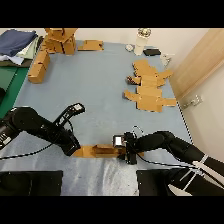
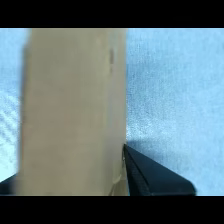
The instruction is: Fold the box.
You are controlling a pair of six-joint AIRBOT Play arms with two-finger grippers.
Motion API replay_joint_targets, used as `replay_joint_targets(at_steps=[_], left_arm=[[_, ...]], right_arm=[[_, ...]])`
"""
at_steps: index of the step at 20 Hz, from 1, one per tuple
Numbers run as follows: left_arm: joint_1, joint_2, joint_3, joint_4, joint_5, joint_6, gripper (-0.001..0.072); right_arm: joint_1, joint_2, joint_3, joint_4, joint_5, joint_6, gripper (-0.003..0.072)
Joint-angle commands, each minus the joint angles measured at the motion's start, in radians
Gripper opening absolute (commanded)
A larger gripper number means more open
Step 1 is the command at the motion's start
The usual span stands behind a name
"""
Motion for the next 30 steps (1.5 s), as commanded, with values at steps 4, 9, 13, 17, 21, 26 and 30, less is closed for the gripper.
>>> replay_joint_targets(at_steps=[4, 9, 13, 17, 21, 26, 30], left_arm=[[0.001, 0.009, -0.035, 0.003, -0.055, -0.09, 0.0215], [0.001, 0.005, -0.035, -0.002, -0.055, -0.103, 0.0213], [-0.035, 0.005, -0.072, -0.211, -0.048, -0.188, 0.0012], [-0.143, -0.002, -0.137, -0.575, 0.202, -0.204, 0.0012], [-0.22, -0.09, -0.156, -0.702, 0.467, -0.162, 0.0012], [-0.288, -0.179, -0.156, -0.871, 0.639, -0.031, 0.0012], [-0.291, -0.189, -0.156, -0.833, 0.78, -0.025, 0.0012]], right_arm=[[-0.001, 0.0, 0.0, 0.0, 0.001, 0.001, 0.0564], [0.0, 0.0, 0.0, 0.0, 0.001, 0.001, 0.0563], [-0.001, 0.0, 0.0, 0.001, 0.0, 0.001, 0.0563], [0.0, 0.0, 0.0, 0.002, 0.0, 0.001, 0.0563], [0.0, 0.0, 0.0, 0.003, 0.0, 0.001, 0.0563], [0.0, 0.0, 0.0, 0.003, -0.001, 0.001, 0.0563], [0.0, 0.0, 0.0, 0.004, 0.0, 0.001, 0.0563]])
